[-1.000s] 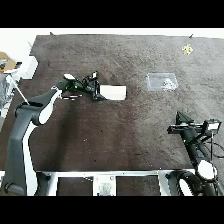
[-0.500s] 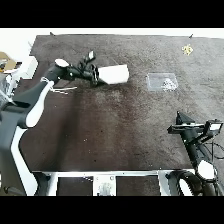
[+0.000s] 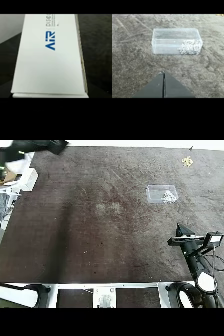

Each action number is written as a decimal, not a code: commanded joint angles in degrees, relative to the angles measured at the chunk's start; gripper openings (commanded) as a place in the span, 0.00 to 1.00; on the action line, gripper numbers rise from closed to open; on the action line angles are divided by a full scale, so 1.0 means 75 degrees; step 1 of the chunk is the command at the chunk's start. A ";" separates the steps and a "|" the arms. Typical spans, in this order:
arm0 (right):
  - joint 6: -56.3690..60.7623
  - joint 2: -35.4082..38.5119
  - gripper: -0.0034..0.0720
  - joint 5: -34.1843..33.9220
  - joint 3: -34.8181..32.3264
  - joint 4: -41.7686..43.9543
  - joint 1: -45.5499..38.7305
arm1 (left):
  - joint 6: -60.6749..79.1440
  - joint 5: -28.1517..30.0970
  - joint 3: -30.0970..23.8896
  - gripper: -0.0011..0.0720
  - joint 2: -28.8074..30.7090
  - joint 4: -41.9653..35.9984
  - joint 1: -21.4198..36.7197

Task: Fold the box and place the chain.

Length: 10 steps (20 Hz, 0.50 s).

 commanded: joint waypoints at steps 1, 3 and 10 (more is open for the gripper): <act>0.0009 0.0003 0.04 0.0000 -0.0003 0.0006 0.0006 | -0.2192 0.0527 -0.0417 0.02 0.1058 0.1751 0.1160; 0.0009 0.0003 0.05 -0.0003 -0.0003 0.0006 0.0003 | -0.2509 0.0839 -0.1300 0.02 0.1658 0.1827 0.1894; 0.0032 0.0003 0.05 -0.0015 -0.0003 0.0006 0.0003 | -0.2390 0.0962 -0.5712 0.02 0.2940 0.1856 0.4252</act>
